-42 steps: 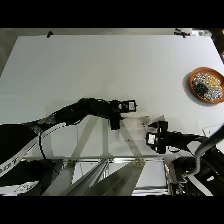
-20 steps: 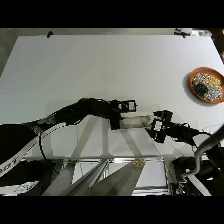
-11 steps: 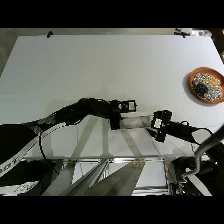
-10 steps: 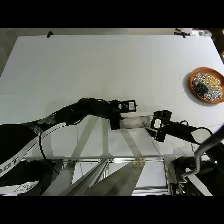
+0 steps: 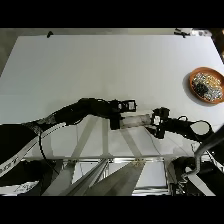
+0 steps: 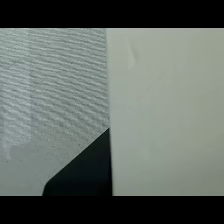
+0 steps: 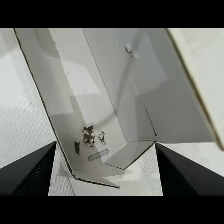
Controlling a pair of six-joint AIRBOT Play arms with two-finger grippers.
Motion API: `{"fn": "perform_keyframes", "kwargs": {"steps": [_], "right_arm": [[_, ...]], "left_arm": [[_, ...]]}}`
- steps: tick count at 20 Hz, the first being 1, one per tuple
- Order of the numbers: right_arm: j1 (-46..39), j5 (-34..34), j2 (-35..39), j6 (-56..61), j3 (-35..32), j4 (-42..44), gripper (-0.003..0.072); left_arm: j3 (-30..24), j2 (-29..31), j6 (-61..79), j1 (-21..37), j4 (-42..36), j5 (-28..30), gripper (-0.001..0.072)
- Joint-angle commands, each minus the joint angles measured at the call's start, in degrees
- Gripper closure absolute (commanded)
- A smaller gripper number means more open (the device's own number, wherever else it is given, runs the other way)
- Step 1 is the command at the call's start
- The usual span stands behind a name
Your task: Fold the box and place the chain.
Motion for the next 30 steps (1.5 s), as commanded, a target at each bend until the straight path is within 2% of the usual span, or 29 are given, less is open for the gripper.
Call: {"fn": "perform_keyframes", "kwargs": {"steps": [1,8,13,18,23,30], "right_arm": [[-2.0,3.0,-2.6,-3.4,0.8,0.6,-0.0012],[-2.0,5.0,-6.9,-6.5,3.2,1.2,-0.0011],[-2.0,10.0,-12.1,-8.6,6.1,1.2,-0.0011],[-2.0,11.6,-14.9,-9.1,6.4,1.2,-0.0011],[-2.0,17.0,-15.8,-9.0,6.4,1.2,0.0010],[-2.0,16.8,-16.8,-7.8,6.4,1.7,0.0009]], "left_arm": [[0.0,0.0,0.1,0.0,0.0,0.0,0.0699],[0.0,0.0,0.1,0.0,0.0,0.0,0.0699],[0.0,0.0,0.1,0.0,0.0,0.0,0.0699],[0.0,0.0,0.1,0.0,0.0,0.0,0.0699],[0.0,0.0,0.1,0.0,0.0,0.0,0.0699],[0.0,0.0,0.1,0.0,0.0,0.0,0.0699]]}}
